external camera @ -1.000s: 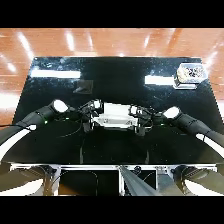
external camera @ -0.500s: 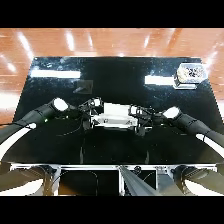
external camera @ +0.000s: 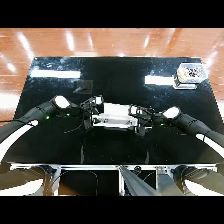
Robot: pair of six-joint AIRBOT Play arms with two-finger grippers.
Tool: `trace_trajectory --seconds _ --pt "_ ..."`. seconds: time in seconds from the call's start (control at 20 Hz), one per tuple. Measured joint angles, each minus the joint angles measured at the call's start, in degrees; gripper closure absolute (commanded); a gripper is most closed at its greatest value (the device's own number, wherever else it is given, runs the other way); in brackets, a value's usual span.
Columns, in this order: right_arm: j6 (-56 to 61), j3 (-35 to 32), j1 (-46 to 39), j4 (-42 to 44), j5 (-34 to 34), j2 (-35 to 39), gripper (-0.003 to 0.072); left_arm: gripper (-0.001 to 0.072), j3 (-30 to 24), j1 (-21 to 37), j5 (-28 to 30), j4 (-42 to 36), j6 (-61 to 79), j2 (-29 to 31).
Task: Fold the box and place the chain.
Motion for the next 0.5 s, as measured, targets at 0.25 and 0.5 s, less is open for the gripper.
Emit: trace_trajectory --seconds 0.25,0.5 --pt "-0.04 0.00 0.00 -0.02 0.04 0.00 0.0148 0.0288 0.31 0.00 -1.64 -0.07 0.00 -0.59" --pt "-0.02 0.00 0.00 0.00 0.02 0.00 0.0147 0.0370 0.35 0.00 -2.19 -1.20 0.02 -0.74"
